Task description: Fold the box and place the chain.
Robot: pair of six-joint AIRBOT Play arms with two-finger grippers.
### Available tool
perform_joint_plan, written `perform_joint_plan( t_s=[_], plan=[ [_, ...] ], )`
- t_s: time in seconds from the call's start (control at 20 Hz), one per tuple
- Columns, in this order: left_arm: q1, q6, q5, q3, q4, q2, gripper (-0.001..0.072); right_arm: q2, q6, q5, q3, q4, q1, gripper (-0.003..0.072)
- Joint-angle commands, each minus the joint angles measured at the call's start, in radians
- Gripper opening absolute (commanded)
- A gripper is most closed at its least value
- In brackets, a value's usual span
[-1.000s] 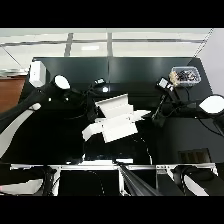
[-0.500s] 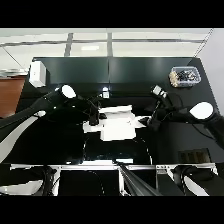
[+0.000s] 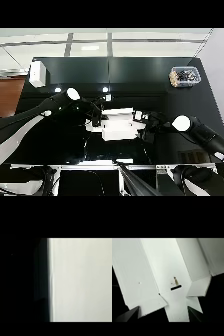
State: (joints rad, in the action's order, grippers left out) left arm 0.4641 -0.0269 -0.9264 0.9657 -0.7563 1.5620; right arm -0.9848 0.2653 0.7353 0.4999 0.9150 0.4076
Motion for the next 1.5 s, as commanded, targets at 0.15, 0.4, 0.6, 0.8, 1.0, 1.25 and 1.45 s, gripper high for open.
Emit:
perform_joint_plan(
  t_s=[0.15, 0.4, 0.6, 0.8, 1.0, 1.25, 1.45],
  plan=[
    [0.005, 0.002, -0.023, 0.001, -0.025, 0.011, 0.0028, -0.014, -0.02, -0.025, -0.006, 0.096, 0.035, 0.0691],
    [0.005, 0.002, -0.024, 0.002, -0.047, 0.011, 0.0027, -0.018, -0.054, 0.041, -0.006, 0.108, 0.035, 0.069],
    [0.005, 0.002, -0.024, 0.002, -0.047, 0.011, 0.0028, -0.021, -0.113, 0.07, -0.006, 0.041, 0.035, 0.0691],
    [0.005, 0.002, -0.024, 0.002, -0.047, 0.011, 0.0028, -0.027, -0.147, 0.065, -0.006, -0.012, 0.036, 0.0691],
    [0.005, 0.002, -0.025, 0.002, -0.047, 0.011, 0.0027, -0.028, -0.147, -0.013, -0.008, -0.103, 0.058, 0.069],
    [0.005, 0.002, -0.027, 0.002, -0.047, 0.011, 0.0027, -0.027, -0.148, -0.173, -0.007, -0.15, 0.074, 0.069],
    [0.006, 0.002, -0.028, 0.003, -0.047, 0.011, 0.0027, -0.027, -0.148, -0.151, 0.04, -0.105, 0.07, 0.069]
  ],
)
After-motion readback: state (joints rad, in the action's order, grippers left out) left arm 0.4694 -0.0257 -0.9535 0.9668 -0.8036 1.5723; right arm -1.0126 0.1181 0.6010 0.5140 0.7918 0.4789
